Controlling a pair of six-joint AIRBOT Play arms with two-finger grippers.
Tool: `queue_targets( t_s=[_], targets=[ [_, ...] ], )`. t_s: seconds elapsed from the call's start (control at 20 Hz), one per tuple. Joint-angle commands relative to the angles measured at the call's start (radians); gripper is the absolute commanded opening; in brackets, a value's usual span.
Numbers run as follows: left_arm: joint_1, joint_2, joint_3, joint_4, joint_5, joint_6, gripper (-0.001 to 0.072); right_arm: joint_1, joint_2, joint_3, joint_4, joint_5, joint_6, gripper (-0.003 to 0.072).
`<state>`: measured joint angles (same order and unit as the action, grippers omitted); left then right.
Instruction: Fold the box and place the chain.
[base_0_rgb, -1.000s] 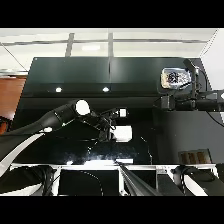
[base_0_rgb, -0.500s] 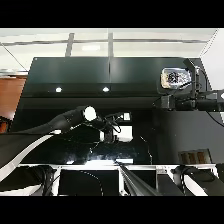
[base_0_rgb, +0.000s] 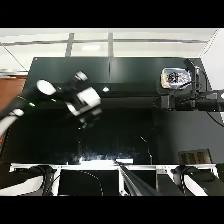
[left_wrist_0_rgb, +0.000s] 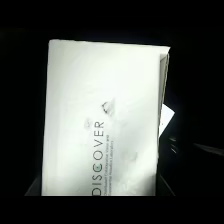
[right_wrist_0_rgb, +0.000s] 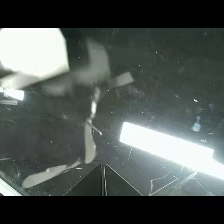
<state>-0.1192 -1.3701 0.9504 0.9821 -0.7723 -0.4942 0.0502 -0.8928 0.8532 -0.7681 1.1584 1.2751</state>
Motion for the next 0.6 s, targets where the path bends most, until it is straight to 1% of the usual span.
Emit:
queue_targets(
  t_s=[0.0, 0.1, 0.15, 0.3, 0.4, 0.5, 0.55],
  targets=[
    [0.328, -0.108, 0.186, 0.002, 0.024, -0.058, 0.0403, 0.001, 0.001, 0.000, 0.003, 0.001, 0.020, 0.0014],
    [0.416, -0.250, 0.388, 0.009, -0.043, -0.151, 0.0406, 0.001, 0.001, 0.000, 0.009, -0.003, 0.031, 0.0015],
    [0.438, -0.322, 0.487, 0.029, -0.060, -0.210, 0.0406, 0.001, 0.001, 0.000, 0.008, -0.003, 0.041, 0.0014],
    [0.450, -0.527, 0.768, 0.208, -0.065, -0.403, 0.0406, 0.001, 0.001, 0.000, 0.009, -0.001, 0.083, 0.0014],
    [0.449, -0.635, 0.903, 0.241, -0.095, -0.509, 0.0406, 0.001, 0.001, 0.000, 0.008, 0.002, 0.098, 0.0014],
    [0.449, -0.705, 0.980, 0.240, -0.126, -0.555, 0.0406, 0.001, 0.001, 0.000, 0.008, 0.001, 0.102, 0.0014],
    [0.446, -0.732, 1.011, 0.237, -0.163, -0.564, 0.0421, 0.001, 0.001, 0.000, 0.008, 0.001, 0.102, 0.0014]
  ],
)
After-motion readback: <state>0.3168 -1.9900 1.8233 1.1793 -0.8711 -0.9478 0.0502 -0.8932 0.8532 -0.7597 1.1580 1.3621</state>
